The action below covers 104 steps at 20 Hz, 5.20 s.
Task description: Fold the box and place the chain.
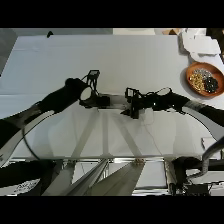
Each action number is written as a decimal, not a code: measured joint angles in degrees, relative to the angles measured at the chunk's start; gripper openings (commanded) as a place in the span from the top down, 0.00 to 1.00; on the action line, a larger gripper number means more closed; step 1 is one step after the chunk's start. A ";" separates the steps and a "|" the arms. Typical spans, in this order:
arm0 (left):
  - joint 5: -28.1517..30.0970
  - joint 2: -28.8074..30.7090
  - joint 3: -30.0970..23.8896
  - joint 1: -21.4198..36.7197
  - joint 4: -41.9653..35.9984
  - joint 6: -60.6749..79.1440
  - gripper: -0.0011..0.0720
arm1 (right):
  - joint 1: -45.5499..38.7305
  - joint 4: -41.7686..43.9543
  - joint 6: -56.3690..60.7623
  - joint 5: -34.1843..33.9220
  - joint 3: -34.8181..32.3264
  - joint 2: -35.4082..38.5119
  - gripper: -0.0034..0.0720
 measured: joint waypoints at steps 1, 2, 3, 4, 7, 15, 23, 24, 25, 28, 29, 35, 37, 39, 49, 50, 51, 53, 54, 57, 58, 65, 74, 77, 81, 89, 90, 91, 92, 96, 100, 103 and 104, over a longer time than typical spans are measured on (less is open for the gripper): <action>-1.90 2.01 0.00 0.35 -0.13 2.69 0.29 | 0.00 0.00 0.00 0.02 0.00 0.00 0.38; -4.61 4.26 0.00 0.76 -1.07 6.69 0.29 | 0.00 0.00 0.00 0.02 0.00 -0.02 0.38; -7.67 6.69 0.00 1.42 -2.36 11.47 0.29 | 0.00 0.02 0.00 0.02 0.00 0.00 0.38; -10.58 8.74 0.00 2.32 -3.61 16.28 0.29 | 0.00 0.02 0.00 0.04 0.00 0.00 0.38; -17.38 13.68 -0.09 7.32 -9.18 33.16 0.29 | 0.00 0.02 0.00 0.04 0.00 -0.02 0.38; -15.85 10.67 -2.51 23.63 -21.92 75.34 0.11 | 0.00 0.02 0.00 0.07 0.00 -0.02 0.38; -13.18 -4.44 -2.89 28.50 -39.67 122.99 0.03 | 0.00 0.02 0.00 0.07 0.00 -0.02 0.38; -12.74 -5.99 -2.89 28.46 -41.51 128.39 0.03 | 0.00 0.02 0.00 0.07 0.00 0.00 0.38; -12.46 -7.28 -2.89 28.30 -42.64 132.89 0.03 | 0.00 0.02 0.00 0.09 0.00 -0.02 0.38; -10.86 -10.14 -2.89 27.76 -45.44 142.35 0.03 | 0.00 0.02 0.00 0.07 0.00 -0.02 0.38; -10.05 -10.64 -2.89 27.65 -46.05 143.91 0.03 | 0.00 0.02 0.00 0.07 0.00 -0.02 0.38; -10.36 -11.82 -2.89 27.36 -49.64 146.86 0.03 | 0.00 0.02 0.00 0.07 0.00 -0.02 0.38; -11.39 -11.93 -2.89 27.26 -49.94 147.12 0.03 | 0.00 0.02 -0.02 0.09 0.00 -0.02 0.38; -11.96 -12.02 -2.89 27.06 -50.21 147.29 0.03 | 0.00 0.02 0.00 0.09 0.00 -0.02 0.38; -12.02 -13.84 -2.89 25.03 -51.39 147.45 0.03 | 0.00 0.00 -0.11 0.11 0.00 -0.02 0.38; -11.67 -14.25 -2.89 24.79 -51.95 147.43 0.03 | 0.00 0.02 -0.09 0.11 0.00 -0.02 0.38; -11.15 -14.64 -2.89 24.55 -52.81 147.29 0.03 | 0.00 0.02 -0.02 0.09 0.00 -0.02 0.38; -10.51 -15.43 -2.89 24.06 -53.75 147.01 0.03 | 0.00 0.02 0.00 0.09 0.00 0.00 0.38; -10.27 -15.80 -2.89 23.89 -53.99 146.51 0.03 | 0.00 0.02 0.00 0.09 0.00 -0.02 0.38; -9.90 -16.61 -2.89 23.50 -54.05 145.00 0.04 | 0.00 0.02 0.00 0.09 0.00 -0.02 0.38; -9.79 -16.74 -2.89 23.45 -54.03 144.67 0.04 | 0.00 0.02 0.00 0.09 0.00 -0.02 0.38; -8.96 -17.03 -2.86 23.12 -54.23 143.34 0.54 | 0.00 0.02 0.04 0.15 0.00 0.00 0.38; -8.85 -17.05 -2.86 23.08 -54.05 143.01 0.61 | 0.00 0.02 0.02 0.11 0.00 -0.02 0.38; -8.87 -17.05 -2.86 23.08 -54.05 142.99 0.61 | 0.00 0.02 0.02 0.11 0.00 0.00 0.38; -8.92 -17.05 -2.86 23.08 -54.03 142.99 0.61 | 0.00 0.02 0.00 0.11 0.00 0.00 0.38; -8.96 -17.05 -2.86 23.08 -54.03 142.94 0.61 | 0.00 0.00 -0.20 -0.33 0.00 -0.02 0.02; -8.96 -17.07 -2.86 23.08 -54.03 142.94 0.61 | 0.00 0.00 -0.17 -0.37 0.00 -0.02 0.02; -8.96 -17.07 -2.86 23.08 -54.03 142.94 0.61 | 0.00 0.00 -0.15 -0.48 0.00 -0.02 0.02; -8.96 -17.07 -2.86 23.08 -54.03 142.94 0.61 | 0.00 -0.04 -0.15 -0.50 0.00 0.02 0.02; -8.98 -17.07 -2.86 23.08 -54.03 142.94 0.61 | 0.00 -0.87 0.04 -0.57 0.00 1.29 0.03; -8.98 -17.07 -2.86 23.06 -54.03 142.94 0.61 | 0.00 -6.99 3.21 -1.11 0.00 3.52 0.03; -8.98 -17.07 -2.86 23.08 -54.01 142.97 0.61 | 0.00 -13.09 9.11 -1.36 0.00 5.62 0.03; -9.01 -17.07 -2.86 23.08 -54.01 142.97 0.61 | 0.00 -15.10 11.04 -1.38 0.00 6.45 0.03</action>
